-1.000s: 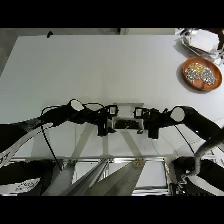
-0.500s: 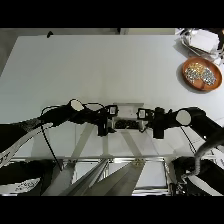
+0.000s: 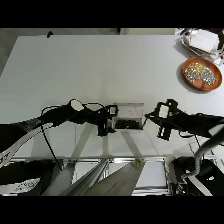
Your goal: Fold the box and place the chain.
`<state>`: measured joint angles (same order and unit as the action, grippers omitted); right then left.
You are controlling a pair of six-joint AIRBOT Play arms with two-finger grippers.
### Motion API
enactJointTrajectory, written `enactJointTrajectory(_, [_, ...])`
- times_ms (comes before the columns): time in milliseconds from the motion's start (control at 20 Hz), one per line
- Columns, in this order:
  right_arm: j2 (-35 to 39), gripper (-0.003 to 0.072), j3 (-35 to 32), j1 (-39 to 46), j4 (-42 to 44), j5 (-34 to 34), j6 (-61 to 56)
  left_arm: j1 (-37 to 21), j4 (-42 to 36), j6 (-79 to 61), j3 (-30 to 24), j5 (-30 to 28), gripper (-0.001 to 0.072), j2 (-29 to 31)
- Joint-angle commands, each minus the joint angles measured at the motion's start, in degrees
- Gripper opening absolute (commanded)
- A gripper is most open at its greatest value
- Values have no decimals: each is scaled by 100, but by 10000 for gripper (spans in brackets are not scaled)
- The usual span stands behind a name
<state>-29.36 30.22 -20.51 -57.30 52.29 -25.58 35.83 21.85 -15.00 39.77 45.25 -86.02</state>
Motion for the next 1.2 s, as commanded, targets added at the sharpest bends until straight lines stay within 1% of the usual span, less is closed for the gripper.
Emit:
enactJointTrajectory(0, [236, 16, 37, -2, 970, -216, -343, -2, 0, 0, 7, 0, 272, 2])
enactJointTrajectory(100, [-323, 17, 37, -2, 1176, -225, -461, -2, 0, -2, 7, 0, 272, 2])
enactJointTrajectory(250, [-1421, 17, 37, -4, 2293, -487, -203, -2, 0, 0, 7, -2, 272, 2])
enactJointTrajectory(350, [-2057, 17, 37, -151, 2787, -599, 105, -2, 0, 0, 7, 0, 272, 2])
enactJointTrajectory(500, [-2669, 23, 37, -455, 2573, -780, 79, -2, 0, -2, 7, 0, 272, 2])
enactJointTrajectory(550, [-2776, 69, 37, -461, 2444, -872, -39, -2, 0, -2, 7, -2, 272, 2])
enactJointTrajectory(600, [-2837, 89, 37, -459, 2286, -997, -205, -2, 0, 0, 7, 0, 272, 2])
enactJointTrajectory(650, [-2837, 178, 37, -459, 2039, -1163, -398, -2, 0, -2, 7, -2, 272, 2])
enactJointTrajectory(700, [-2822, 248, 39, -459, 1895, -1209, -553, -2, 0, -2, 7, 0, 272, 2])
enactJointTrajectory(750, [-2809, 262, 42, -459, 1823, -1189, -597, -2, 0, 0, 7, -2, 272, 2])
enactJointTrajectory(900, [-2758, 257, 68, -459, 1803, -1113, -590, -2, 0, 0, 7, -2, 272, 2])
enactJointTrajectory(950, [-2684, 238, 151, -459, 1801, -1084, -590, -2, 0, 0, 7, 0, 272, 2])
enactJointTrajectory(1050, [-2551, 85, 577, -461, 1716, -855, -597, -2, 0, 0, 7, 0, 272, 2])
enactJointTrajectory(1100, [-2540, 50, 876, -461, 1648, -704, -640, -2, 0, 0, 7, -2, 272, 2])
enactJointTrajectory(1150, [-2542, 49, 1139, -459, 1499, -741, -798, -2, 0, 0, 7, -2, 272, 2])
